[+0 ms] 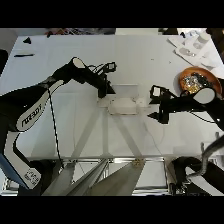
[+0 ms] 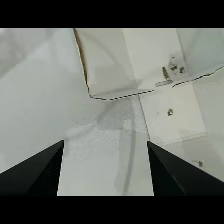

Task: Fold the box and place the chain.

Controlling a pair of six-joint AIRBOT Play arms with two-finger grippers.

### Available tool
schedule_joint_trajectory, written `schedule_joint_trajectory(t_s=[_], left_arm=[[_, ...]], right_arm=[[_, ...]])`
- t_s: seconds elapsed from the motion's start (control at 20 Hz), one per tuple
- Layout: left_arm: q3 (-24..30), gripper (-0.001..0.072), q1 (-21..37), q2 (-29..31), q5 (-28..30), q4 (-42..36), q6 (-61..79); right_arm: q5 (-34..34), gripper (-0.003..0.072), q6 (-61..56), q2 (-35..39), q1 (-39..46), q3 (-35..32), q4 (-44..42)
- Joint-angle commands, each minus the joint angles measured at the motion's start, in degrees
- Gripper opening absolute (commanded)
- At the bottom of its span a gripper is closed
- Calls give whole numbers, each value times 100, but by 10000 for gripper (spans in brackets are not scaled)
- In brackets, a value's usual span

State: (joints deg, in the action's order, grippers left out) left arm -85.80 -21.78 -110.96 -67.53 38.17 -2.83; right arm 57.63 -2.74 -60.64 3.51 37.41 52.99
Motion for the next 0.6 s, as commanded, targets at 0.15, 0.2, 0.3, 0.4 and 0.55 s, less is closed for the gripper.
schedule_joint_trajectory(t_s=[0.15,0.2,0.3,0.4,0.55], left_arm=[[2,7,-4,-4,0,0,0],[2,7,-4,-4,2,0,0],[2,7,-4,-4,2,0,0],[2,7,-4,-4,2,0,-2],[2,7,-4,-4,2,0,0]], right_arm=[[-887,585,1421,-1128,-52,-57,-984],[-966,608,1554,-1237,-52,-57,-1047],[-1054,628,1779,-1434,-52,-57,-1266],[-1209,674,2044,-1633,-52,-57,-1506],[-1443,699,2131,-1847,-52,-57,-1998]])
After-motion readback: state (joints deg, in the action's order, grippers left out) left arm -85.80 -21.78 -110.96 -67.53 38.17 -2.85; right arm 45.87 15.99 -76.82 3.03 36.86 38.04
